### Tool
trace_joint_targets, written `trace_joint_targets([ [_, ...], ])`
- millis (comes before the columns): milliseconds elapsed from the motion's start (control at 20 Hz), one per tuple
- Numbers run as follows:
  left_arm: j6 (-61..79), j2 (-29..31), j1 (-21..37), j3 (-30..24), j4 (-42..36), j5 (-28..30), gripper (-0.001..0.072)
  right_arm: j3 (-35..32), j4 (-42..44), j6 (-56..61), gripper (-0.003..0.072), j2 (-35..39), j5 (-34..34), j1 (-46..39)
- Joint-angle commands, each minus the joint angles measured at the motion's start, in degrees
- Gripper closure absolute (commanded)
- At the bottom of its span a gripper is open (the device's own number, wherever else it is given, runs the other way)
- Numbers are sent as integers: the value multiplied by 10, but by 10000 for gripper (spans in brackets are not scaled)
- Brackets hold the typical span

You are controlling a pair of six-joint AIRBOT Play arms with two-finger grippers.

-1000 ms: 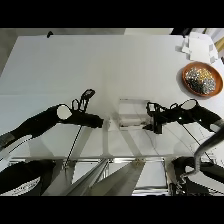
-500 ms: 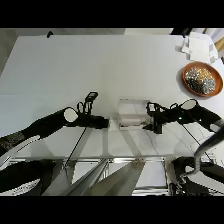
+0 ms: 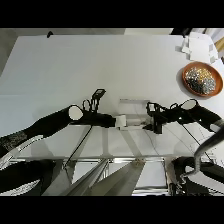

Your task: Fold the box and place the chain.

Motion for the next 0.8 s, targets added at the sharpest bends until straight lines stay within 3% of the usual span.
trace_joint_targets([
  [0, 1, 1, -3, 17, -4, 1, 698, 0, 0, 0, 312, 0, 0, 0],
  [100, 0, 1, -3, 17, -5, -3, 615, 0, 0, 0, 312, 0, 0, 0],
  [750, 1, 1, 2, 18, -9, -10, 597, 0, 0, 0, 312, 0, 0, 0],
])
